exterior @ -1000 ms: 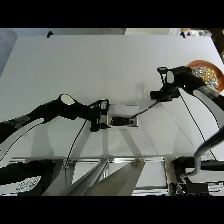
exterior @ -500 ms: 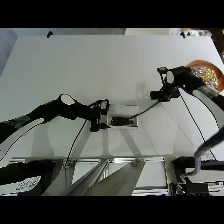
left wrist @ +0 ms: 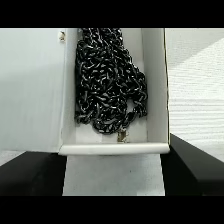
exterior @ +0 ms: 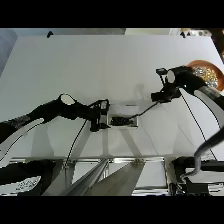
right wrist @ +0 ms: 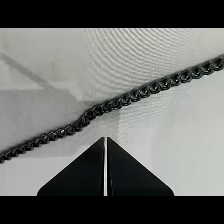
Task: Fold the box and place the chain.
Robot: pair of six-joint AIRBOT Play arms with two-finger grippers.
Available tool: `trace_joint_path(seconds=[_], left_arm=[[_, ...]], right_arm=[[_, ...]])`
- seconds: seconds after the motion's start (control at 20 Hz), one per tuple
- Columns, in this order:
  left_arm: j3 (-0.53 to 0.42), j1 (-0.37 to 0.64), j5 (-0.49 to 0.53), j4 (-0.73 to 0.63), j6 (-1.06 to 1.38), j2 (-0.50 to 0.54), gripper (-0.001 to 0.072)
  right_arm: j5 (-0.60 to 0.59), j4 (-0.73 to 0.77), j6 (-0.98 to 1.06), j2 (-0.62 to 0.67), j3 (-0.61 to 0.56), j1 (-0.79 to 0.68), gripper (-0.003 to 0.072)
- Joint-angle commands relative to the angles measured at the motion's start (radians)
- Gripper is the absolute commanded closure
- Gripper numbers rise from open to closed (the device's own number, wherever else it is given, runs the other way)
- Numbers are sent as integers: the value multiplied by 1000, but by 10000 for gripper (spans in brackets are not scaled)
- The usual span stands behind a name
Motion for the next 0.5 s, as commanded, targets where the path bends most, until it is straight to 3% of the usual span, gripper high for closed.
trace_joint_path(seconds=[0.0, 0.15, 0.2, 0.3, 0.45], left_arm=[[0, 0, 0, 0, 0, 0, 435], [0, 0, 0, 0, 0, 0, 435], [0, 0, 0, 0, 0, 0, 435], [0, 0, 0, 0, 0, 0, 435], [0, 1, 0, 0, 0, 0, 435]], right_arm=[[19, 4, -32, 66, 1, 3, 665], [14, 0, -32, 111, 1, 2, 663], [11, 2, -30, 109, 0, 3, 618], [-9, 7, -27, 103, 0, 3, 315], [-60, 5, 21, 76, 0, 3, 331]])
